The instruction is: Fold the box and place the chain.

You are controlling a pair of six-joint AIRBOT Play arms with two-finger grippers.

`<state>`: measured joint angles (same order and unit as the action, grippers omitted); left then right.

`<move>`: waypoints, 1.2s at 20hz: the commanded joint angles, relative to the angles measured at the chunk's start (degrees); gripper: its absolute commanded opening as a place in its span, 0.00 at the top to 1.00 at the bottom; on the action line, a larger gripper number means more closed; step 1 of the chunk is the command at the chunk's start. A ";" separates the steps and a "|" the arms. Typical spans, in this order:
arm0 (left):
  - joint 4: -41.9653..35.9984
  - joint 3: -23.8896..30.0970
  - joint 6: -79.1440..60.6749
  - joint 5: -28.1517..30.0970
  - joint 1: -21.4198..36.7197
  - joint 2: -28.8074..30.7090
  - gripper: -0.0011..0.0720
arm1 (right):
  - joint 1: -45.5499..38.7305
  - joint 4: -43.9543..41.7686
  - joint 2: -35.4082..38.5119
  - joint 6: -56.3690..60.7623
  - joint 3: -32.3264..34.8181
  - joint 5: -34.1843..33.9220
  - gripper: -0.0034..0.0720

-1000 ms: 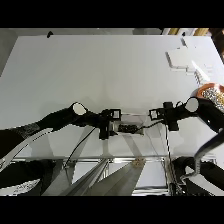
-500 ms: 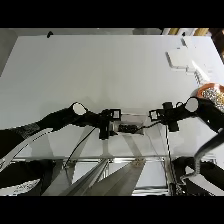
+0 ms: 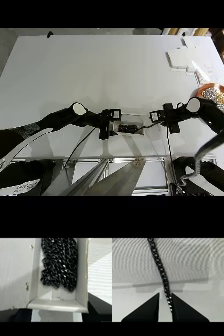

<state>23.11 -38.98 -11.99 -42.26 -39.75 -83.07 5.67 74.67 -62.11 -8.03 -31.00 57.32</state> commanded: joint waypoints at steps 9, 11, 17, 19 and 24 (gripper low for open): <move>0.00 -0.04 -0.02 0.02 0.02 0.04 0.45 | 0.04 -0.04 -1.73 0.24 -0.02 -2.23 0.85; 0.00 -0.04 0.00 0.00 0.02 0.04 0.45 | 0.04 -0.02 -1.70 0.74 -0.02 -0.37 0.86; 0.00 -0.04 -0.02 0.02 0.02 0.04 0.45 | 0.04 -0.33 -1.70 0.72 -0.02 1.79 0.78; 0.00 -0.04 0.00 0.02 0.02 0.04 0.45 | 0.04 -0.35 -1.73 0.68 0.00 1.18 0.78; 0.00 -0.04 -0.02 0.02 0.02 0.04 0.45 | 0.04 -0.35 -1.86 0.68 1.73 -1.68 0.82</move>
<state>23.09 -38.98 -11.99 -42.26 -39.77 -83.07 5.65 74.22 -63.88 -7.38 -30.44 57.52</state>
